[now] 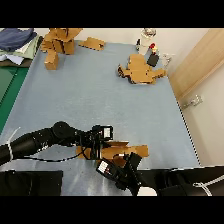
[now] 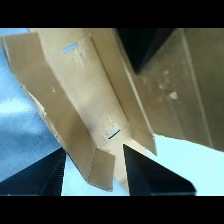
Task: Fold the box.
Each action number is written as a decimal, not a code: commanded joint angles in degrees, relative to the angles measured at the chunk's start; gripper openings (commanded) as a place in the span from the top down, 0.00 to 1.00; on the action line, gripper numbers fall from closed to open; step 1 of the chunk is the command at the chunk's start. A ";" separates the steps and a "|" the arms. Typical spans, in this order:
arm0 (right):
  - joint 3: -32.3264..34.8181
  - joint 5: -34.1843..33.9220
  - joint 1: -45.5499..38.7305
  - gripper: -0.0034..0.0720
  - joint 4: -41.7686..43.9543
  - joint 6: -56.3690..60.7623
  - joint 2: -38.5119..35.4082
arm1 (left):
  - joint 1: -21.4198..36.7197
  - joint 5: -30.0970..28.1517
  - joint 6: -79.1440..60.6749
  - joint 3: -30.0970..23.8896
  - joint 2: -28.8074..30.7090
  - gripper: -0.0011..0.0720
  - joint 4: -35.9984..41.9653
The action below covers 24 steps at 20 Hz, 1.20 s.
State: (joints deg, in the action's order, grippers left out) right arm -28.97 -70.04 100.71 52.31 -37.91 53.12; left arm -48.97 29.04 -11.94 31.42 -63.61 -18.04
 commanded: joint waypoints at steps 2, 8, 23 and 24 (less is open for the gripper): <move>-0.92 -1.09 0.07 0.20 -0.42 0.90 -0.11 | 0.02 -0.04 -0.02 0.07 -0.04 0.97 0.00; 3.19 -1.97 -0.07 0.01 -3.89 0.55 -7.32 | 0.02 -0.07 -0.02 0.07 -0.04 0.97 0.00; 12.74 8.72 -12.09 0.01 0.44 -19.85 -26.16 | 0.02 0.00 -0.02 0.07 -0.04 0.97 0.00; 12.72 9.05 -12.70 0.01 0.37 -20.87 -26.16 | 0.02 0.00 -0.02 0.07 -0.04 0.97 0.02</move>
